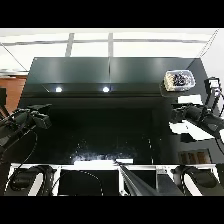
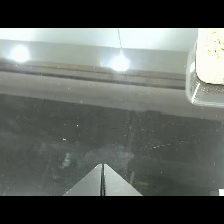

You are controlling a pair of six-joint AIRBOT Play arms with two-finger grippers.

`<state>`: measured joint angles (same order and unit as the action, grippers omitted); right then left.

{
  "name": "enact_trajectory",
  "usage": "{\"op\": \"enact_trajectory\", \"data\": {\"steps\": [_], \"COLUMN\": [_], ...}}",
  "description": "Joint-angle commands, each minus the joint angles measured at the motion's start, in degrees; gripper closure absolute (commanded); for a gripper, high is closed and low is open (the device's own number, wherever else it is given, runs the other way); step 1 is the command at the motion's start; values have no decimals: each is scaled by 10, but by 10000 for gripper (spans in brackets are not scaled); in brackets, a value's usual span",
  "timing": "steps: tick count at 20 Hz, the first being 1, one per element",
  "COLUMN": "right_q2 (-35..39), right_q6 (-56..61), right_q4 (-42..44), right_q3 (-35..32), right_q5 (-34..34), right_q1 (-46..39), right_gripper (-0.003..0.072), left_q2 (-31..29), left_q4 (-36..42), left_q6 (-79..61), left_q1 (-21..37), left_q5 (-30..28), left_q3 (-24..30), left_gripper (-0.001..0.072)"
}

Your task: Fold the box and place the chain.

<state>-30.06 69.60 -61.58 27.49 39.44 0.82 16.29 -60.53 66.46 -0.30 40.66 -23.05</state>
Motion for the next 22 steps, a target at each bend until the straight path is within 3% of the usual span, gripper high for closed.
{"op": "enact_trajectory", "data": {"steps": [1, 14, 17, 20, 21, 22], "right_q2": [0, 0, 0, 0, 0, 0], "right_q6": [0, 0, 0, 0, 0, 0], "right_q4": [0, 0, 3, 87, 129, 158], "right_q3": [0, 0, 0, 0, 0, 0], "right_q5": [0, -1, -49, -110, -136, -154], "right_q1": [0, 0, 0, 0, 0, 0], "right_gripper": [669, 669, 669, 668, 653, 392], "left_q2": [0, 0, 0, 0, 1, 1], "left_q4": [0, 0, 22, 74, 90, 105], "left_q6": [0, 0, 0, 0, 0, 0], "left_q1": [0, 0, 0, -1, -1, -1], "left_q5": [0, 0, -9, -61, -88, -105], "left_q3": [0, 0, 0, 0, 0, 0], "left_gripper": [683, 683, 683, 682, 682, 682]}}
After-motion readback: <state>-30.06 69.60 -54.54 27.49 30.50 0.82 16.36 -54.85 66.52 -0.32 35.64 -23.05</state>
